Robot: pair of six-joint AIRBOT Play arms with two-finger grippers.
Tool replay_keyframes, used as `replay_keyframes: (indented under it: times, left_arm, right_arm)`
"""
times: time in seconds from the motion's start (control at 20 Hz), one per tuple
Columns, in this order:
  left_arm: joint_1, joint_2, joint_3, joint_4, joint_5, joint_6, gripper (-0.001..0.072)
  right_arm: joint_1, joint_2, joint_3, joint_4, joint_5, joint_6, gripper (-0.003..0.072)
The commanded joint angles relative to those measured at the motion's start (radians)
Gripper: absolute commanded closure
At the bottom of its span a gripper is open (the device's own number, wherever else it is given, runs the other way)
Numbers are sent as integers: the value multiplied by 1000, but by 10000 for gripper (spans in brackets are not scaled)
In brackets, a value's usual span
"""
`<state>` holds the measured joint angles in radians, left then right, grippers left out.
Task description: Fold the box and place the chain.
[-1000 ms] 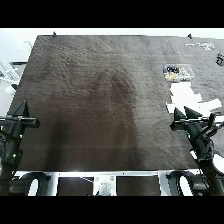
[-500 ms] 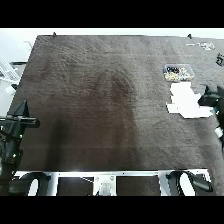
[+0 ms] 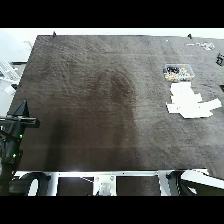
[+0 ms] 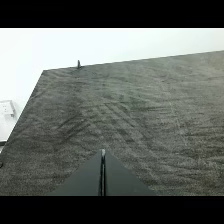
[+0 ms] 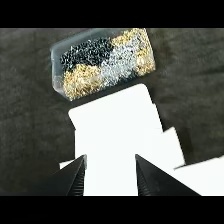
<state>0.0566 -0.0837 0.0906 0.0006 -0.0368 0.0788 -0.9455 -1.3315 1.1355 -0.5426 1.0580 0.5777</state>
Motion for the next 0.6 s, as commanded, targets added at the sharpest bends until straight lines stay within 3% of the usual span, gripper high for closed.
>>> replay_keyframes:
  times: [0.0, 0.35, 0.55]
  left_arm:
    - [1, 1, -1, 0, 0, 0, 690]
    - [1, 1, -1, 0, 0, 0, 690]
    - [1, 1, -1, 0, 0, 0, 690]
  right_arm:
    - [-98, -128, 186, -134, 166, 80, 325]
    - [-100, -474, 677, -267, 423, 168, 344]
    - [-84, -668, 913, -308, 496, 175, 344]
